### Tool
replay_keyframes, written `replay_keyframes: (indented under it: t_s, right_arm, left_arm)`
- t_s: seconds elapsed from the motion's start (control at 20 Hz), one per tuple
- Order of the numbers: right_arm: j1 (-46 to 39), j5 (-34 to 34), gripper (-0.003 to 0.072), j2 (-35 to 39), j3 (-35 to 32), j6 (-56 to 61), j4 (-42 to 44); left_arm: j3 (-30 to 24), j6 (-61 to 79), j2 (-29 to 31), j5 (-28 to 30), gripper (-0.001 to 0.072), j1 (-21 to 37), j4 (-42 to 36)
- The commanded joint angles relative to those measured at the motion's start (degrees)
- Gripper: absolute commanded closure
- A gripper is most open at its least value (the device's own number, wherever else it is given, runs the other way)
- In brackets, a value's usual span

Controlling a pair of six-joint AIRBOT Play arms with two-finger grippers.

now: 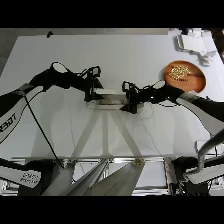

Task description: Fold the box and place the chain.

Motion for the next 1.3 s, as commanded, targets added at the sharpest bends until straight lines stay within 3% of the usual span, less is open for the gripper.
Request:
replay_keyframes:
  t_s: [0.0,0.1,0.15,0.2,0.25,0.3,0.5,0.7,0.8,1.05,1.25]
  right_arm:
    - [0.0,-0.2,0.0229,0.0,0.0,0.0,0.0]
    - [0.0,-0.2,0.0229,0.0,0.0,0.0,0.0]
    - [0.0,-0.2,0.0229,0.0,0.0,0.0,0.0]
    - [0.0,-0.2,0.0229,0.0,0.0,0.0,0.0]
    - [0.0,-0.2,0.0229,0.0,0.0,0.0,0.0]
    - [0.0,-0.2,0.0229,0.0,0.0,0.0,0.0]
    - [0.0,-0.2,0.0229,0.0,0.0,0.0,0.0]
    - [0.0,-0.2,0.0229,0.0,0.0,0.0,0.0]
    - [0.0,-0.2,0.0229,0.0,0.0,0.0,0.0]
    - [0.0,-0.2,0.0229,0.0,0.0,0.0,0.0]
    - [0.0,-0.2,0.0229,0.0,0.0,0.0,0.0]
  left_arm:
    - [0.1,-6.9,3.9,-1.0,0.0177,2.9,5.4]
    - [0.1,-10.3,6.5,-3.0,0.018,5.6,6.2]
    - [0.1,-11.5,7.7,-4.5,0.0239,6.7,8.0]
    - [0.0,-12.5,8.7,-6.3,0.0382,7.3,10.5]
    - [0.0,-13.5,9.3,-8.9,0.0618,7.4,14.2]
    - [-0.5,-13.7,9.5,-11.5,0.0696,7.2,17.0]
    - [-8.1,-13.6,9.5,-14.8,0.0701,4.4,11.4]
    - [-11.6,-13.2,9.5,-11.3,0.0702,1.3,-3.9]
    - [-11.6,-13.1,9.5,-5.5,0.0702,1.2,-11.8]
    - [-11.7,-13.2,9.4,12.3,0.0702,1.1,-20.9]
    - [-11.7,-13.3,8.0,20.5,0.0702,1.1,-22.8]
